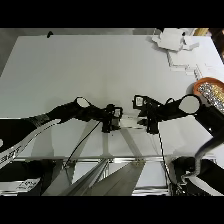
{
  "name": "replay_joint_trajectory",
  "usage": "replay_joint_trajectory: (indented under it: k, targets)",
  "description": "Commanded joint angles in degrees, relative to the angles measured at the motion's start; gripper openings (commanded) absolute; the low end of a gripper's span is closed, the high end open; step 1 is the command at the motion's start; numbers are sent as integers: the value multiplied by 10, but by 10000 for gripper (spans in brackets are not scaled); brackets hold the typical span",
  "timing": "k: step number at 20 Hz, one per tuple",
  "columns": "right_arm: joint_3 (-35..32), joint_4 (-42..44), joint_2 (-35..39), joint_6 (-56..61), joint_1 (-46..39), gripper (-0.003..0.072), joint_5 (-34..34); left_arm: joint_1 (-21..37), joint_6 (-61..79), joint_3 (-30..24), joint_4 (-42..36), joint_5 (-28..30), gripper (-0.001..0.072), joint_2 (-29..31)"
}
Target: Fold the box and place the chain.
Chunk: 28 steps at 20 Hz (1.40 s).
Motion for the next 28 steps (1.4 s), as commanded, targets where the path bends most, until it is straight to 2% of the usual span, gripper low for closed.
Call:
replay_joint_trajectory:
  k: [1,2,11,14,15,19,28]
  targets:
    - [-11,-4,1,-1,1,202,-27,0,1,0,1,-1,504,0]
    - [-11,-4,1,-1,1,169,-30,0,1,0,1,-1,504,0]
    - [-41,18,0,-3,1,186,-33,0,1,0,1,-1,504,0]
    - [-55,29,0,-3,1,313,-30,0,1,0,1,-1,504,0]
    - [-55,30,1,-3,0,323,-28,0,1,0,1,-1,504,0]
    - [-54,43,9,-3,0,346,-28,0,1,0,1,-1,504,0]
    - [-54,61,73,-3,0,338,-28,0,1,0,1,-1,504,0]
